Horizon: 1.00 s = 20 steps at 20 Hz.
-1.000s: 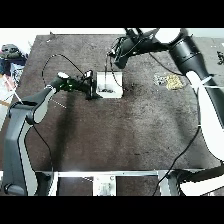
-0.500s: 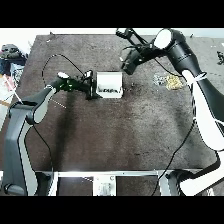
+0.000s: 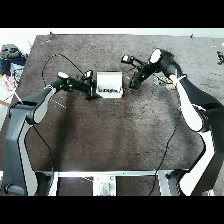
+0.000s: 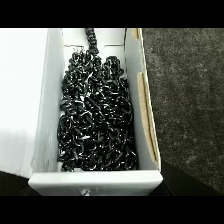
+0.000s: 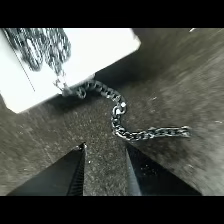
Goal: Fold the box and place the chain.
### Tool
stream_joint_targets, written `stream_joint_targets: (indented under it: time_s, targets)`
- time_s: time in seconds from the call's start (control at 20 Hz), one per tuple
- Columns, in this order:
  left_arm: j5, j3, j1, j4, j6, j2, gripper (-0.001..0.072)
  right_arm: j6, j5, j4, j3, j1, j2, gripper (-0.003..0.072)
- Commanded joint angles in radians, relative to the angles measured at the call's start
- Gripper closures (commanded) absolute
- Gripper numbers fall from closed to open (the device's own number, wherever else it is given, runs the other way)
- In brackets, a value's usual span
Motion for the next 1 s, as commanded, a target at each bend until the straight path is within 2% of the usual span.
stream_joint_targets:
  time_s: [0.0,0.45,0.5,0.55,0.65,0.8,0.95]
  targets:
    - [0.0,0.0,0.0,0.0,0.0,0.0,0.0178,-0.085,-0.003,0.003,0.0,-0.003,-0.068,0.0408]
    - [0.0,0.0,0.0,0.0,0.0,0.0,0.0178,-0.131,-0.069,-0.016,0.0,-0.003,-0.103,0.0413]
    - [0.0,0.0,0.0,0.0,0.0,0.0,0.0178,-0.131,-0.079,-0.015,0.0,-0.003,-0.102,0.0597]
    - [0.0,0.0,0.0,0.0,0.0,0.0,0.0179,-0.131,-0.077,-0.016,0.0,-0.003,-0.098,0.0644]
    - [0.0,0.0,0.0,0.0,0.0,0.0,0.0178,-0.131,-0.054,-0.014,0.0,-0.003,-0.077,0.0671]
    - [0.0,0.0,0.0,0.0,0.0,0.0,0.0178,-0.13,-0.033,-0.006,0.0,-0.003,-0.009,0.0673]
    - [0.0,0.0,0.0,0.0,0.0,0.0,0.0178,-0.131,-0.025,0.088,0.0,-0.003,0.094,0.0673]
